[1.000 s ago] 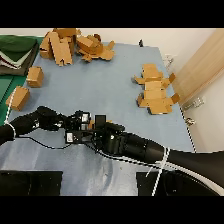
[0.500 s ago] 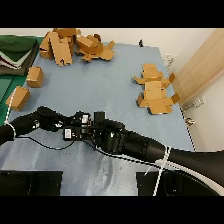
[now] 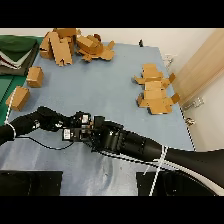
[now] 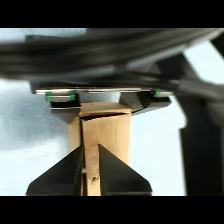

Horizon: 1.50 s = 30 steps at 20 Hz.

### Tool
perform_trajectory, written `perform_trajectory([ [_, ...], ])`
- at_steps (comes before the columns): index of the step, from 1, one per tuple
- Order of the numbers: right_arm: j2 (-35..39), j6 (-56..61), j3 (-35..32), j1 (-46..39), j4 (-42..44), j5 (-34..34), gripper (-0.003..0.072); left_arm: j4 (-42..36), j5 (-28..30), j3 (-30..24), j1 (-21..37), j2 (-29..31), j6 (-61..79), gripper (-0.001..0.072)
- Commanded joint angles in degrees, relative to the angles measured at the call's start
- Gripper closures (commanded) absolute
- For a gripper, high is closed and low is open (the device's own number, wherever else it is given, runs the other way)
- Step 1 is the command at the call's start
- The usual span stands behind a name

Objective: Fold the box.

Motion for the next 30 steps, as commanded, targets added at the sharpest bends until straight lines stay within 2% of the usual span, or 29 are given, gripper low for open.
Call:
perform_trajectory([
  [1, -0.35, 0.02, -0.04, 0.09, 3.04, 0.17, 0.054, 0.0, 0.07, 0.0, 0.0, -0.02, -0.09, 0.0328],
  [7, -1.95, 0.07, -0.02, 0.09, 3.02, 0.13, 0.0539, 0.0, 0.07, 0.0, 0.0, -0.02, -0.07, 0.0328],
  [18, -0.63, 3.26, 0.24, -0.02, 0.9, 2.47, 0.0533, 0.0, 0.09, 0.0, 0.0, -0.02, -0.09, 0.0328],
  [19, 0.24, 3.69, 0.26, -0.02, 0.9, 2.58, 0.0453, 0.0, 0.07, 0.0, 0.0, -0.02, -0.09, 0.0328],
  [20, 1.09, 4.63, 0.26, -0.07, 0.9, 2.89, 0.0321, 0.0, 0.04, 0.0, 0.0, -0.02, -0.11, 0.0328],
  [21, 1.55, 5.66, 0.26, -0.09, 0.87, 3.5, 0.0255, 0.0, 0.07, 0.0, 0.0, -0.02, -0.09, 0.0328],
  [27, 2.86, 11.87, 0.28, -0.15, 1.86, 6.93, 0.0263, 0.0, 0.07, 0.0, 0.0, -0.02, -0.09, 0.0328],
  [30, 8.22, 22.45, -0.04, -0.2, 2.23, 13.2, 0.048, 0.0, 0.04, 0.0, 0.0, -0.02, -0.09, 0.0328],
])
